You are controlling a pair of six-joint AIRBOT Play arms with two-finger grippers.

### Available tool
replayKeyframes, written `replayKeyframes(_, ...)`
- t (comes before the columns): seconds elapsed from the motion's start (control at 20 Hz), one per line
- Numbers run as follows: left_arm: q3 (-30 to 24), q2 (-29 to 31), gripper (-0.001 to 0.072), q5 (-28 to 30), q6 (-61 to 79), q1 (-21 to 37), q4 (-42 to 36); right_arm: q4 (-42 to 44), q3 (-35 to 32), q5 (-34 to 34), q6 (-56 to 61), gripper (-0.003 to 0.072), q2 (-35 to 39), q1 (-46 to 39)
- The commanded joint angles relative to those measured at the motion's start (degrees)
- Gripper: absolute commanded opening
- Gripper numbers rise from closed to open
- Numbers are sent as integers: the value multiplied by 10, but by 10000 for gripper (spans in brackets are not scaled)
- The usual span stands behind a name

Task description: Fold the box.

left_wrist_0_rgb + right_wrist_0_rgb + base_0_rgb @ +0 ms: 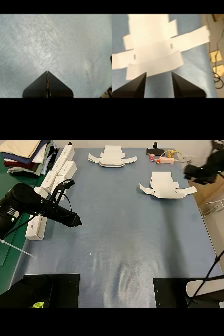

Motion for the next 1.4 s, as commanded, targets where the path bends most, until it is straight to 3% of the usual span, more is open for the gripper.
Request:
replayKeyframes(0.0, 0, 0, 14, 0, 0, 0, 0, 141, 86, 7, -91, 482, -101, -132)
replayKeyframes(0.35, 0, 0, 14, 0, 0, 0, 0, 201, 208, 38, -147, 482, -271, -164)
replayKeyframes(0.55, 0, 0, 13, 0, 0, 0, 0, 223, 251, 56, -154, 482, -332, -164)
replayKeyframes(0.75, 0, 0, 14, 0, 0, 0, 0, 258, 251, 67, -215, 479, -350, -164)
replayKeyframes(1.1, 0, 0, 13, 0, 0, 0, 0, 273, 251, 73, -221, 434, -350, -164)
replayKeyframes(1.35, 0, 0, 14, 0, 0, 0, 0, 284, 251, 2, -269, 355, -350, -163)
